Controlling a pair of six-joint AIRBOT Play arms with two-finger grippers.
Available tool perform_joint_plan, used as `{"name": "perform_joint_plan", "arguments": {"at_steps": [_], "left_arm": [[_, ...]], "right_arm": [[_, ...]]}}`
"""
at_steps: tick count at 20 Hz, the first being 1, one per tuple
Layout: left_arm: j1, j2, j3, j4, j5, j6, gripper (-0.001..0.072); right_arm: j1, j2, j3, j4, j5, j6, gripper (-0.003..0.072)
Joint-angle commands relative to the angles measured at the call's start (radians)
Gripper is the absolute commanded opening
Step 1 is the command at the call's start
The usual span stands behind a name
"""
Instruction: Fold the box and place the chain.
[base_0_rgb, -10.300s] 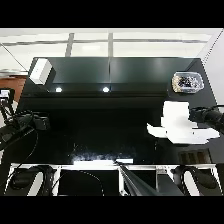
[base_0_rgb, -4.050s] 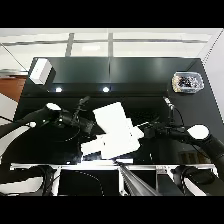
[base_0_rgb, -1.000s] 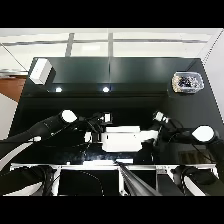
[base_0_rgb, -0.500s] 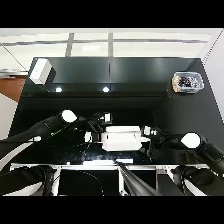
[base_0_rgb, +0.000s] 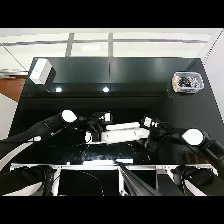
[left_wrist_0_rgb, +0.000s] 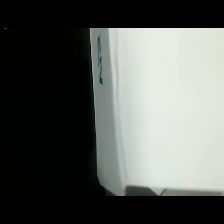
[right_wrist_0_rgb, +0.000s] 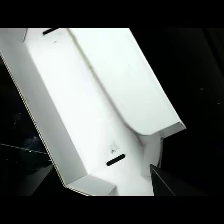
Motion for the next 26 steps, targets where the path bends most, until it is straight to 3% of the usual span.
{"name": "perform_joint_plan", "arguments": {"at_steps": [1,9,11,13,15,16,18,20,24,26], "left_arm": [[0.000,0.000,0.000,0.000,-0.003,0.001,0.0032],[0.000,0.000,0.000,0.000,-0.006,0.001,0.0033],[0.000,0.000,0.000,0.000,-0.005,0.001,0.0032],[0.000,0.000,0.000,0.000,-0.005,0.002,0.0032],[0.000,0.000,0.000,0.000,-0.005,0.001,0.0032],[0.000,0.000,0.000,0.000,-0.005,0.002,0.0032],[0.000,0.000,0.000,0.000,-0.005,0.002,0.0033],[0.000,0.000,0.000,0.000,-0.005,0.001,0.0032],[0.000,0.000,0.000,0.000,-0.006,0.001,0.0032],[0.000,0.000,0.000,0.000,-0.006,0.002,0.0032]], "right_arm": [[0.001,0.000,0.024,-0.025,-0.029,-0.032,0.0699],[0.002,-0.079,0.024,0.061,-0.016,-0.235,0.0699],[-0.006,-0.077,0.024,-0.085,-0.063,-0.214,0.0697],[-0.049,-0.076,0.034,-0.280,-0.076,-0.055,0.0698],[-0.101,-0.076,0.036,-0.319,0.068,-0.004,0.0698],[-0.110,-0.076,0.029,-0.292,0.152,-0.004,0.0698],[-0.092,-0.076,-0.005,-0.177,0.200,-0.004,0.0697],[-0.023,-0.076,-0.047,-0.062,0.145,-0.009,0.0697],[0.122,-0.076,-0.061,0.101,-0.092,-0.008,0.0699],[0.117,-0.076,-0.029,0.086,-0.114,-0.002,0.0699]]}}
